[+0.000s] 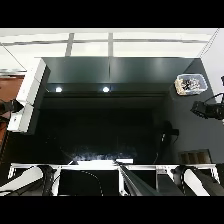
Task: Fold the box and place the chain.
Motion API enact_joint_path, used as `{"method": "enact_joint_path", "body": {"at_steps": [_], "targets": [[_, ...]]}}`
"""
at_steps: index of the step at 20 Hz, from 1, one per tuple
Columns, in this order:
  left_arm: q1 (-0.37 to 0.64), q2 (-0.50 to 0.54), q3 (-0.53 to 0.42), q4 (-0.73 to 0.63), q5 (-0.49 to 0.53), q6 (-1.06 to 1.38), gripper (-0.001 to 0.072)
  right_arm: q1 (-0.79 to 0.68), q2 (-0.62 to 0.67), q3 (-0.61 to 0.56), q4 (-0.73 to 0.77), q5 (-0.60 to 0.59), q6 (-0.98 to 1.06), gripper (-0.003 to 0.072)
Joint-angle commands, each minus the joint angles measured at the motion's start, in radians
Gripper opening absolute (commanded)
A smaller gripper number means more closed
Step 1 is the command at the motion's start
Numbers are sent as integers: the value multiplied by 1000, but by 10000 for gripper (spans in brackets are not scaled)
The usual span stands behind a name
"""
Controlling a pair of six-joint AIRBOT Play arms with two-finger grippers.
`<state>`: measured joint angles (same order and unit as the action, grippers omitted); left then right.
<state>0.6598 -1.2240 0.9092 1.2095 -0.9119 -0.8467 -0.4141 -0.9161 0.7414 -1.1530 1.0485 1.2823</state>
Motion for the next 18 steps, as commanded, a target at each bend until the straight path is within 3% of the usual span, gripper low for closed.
{"method": "enact_joint_path", "body": {"at_steps": [1,3,5,6,7,9,11,13,15,18], "targets": [[-63,37,69,55,-50,-1,717,3,0,0,0,-1,0,6],[-111,77,122,31,-85,-43,714,39,0,6,1,14,-32,6],[-164,124,148,-84,-123,-193,680,106,0,47,135,114,-34,5],[-193,143,148,-166,-155,-256,518,155,1,67,220,136,-60,5],[-235,158,148,-240,-213,-253,62,220,1,84,268,123,-98,5],[-356,174,142,-310,-295,-229,23,349,0,93,231,42,-109,6],[-514,202,109,-290,-283,-231,22,455,0,92,114,-25,-103,6],[-669,257,28,-240,-164,-260,22,507,0,92,20,-69,-65,5],[-779,340,-100,-215,20,-301,23,507,0,92,-26,-96,-20,6],[-825,450,-273,-189,188,-276,25,507,1,92,-65,-127,-14,5]]}}
